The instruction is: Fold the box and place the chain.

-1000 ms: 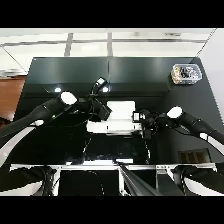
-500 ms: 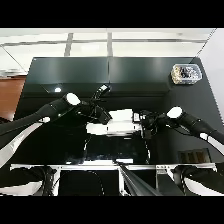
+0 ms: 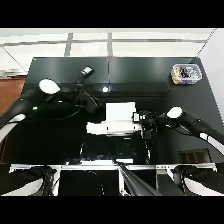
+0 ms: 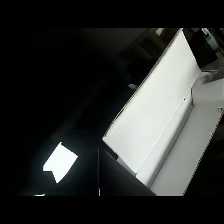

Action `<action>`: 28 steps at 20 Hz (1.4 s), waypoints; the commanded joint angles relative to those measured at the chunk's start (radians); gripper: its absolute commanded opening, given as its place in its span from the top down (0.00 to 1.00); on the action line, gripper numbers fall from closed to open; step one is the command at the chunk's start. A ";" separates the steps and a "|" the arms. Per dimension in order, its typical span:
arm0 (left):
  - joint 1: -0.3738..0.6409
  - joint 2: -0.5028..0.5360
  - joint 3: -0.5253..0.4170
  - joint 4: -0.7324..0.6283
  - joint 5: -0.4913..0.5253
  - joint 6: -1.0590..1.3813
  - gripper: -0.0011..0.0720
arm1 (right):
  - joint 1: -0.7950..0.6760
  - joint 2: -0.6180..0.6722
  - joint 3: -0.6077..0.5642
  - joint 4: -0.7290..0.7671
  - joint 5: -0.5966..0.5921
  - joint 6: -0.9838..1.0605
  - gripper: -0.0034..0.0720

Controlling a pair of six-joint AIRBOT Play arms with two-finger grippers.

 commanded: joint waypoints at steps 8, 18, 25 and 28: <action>-0.070 0.204 -0.286 0.133 0.024 0.528 0.02 | 0.000 -0.001 0.000 0.000 0.000 0.000 0.63; -0.261 0.089 -0.282 0.144 0.193 0.525 0.05 | 0.000 -0.001 0.000 0.000 0.000 0.004 0.63; -0.270 0.040 -0.279 0.112 0.209 0.524 0.53 | 0.000 -0.001 0.000 0.000 0.000 0.004 0.63; -0.275 0.037 -0.279 0.069 0.237 0.524 0.62 | 0.000 -0.001 0.000 0.000 0.000 0.004 0.63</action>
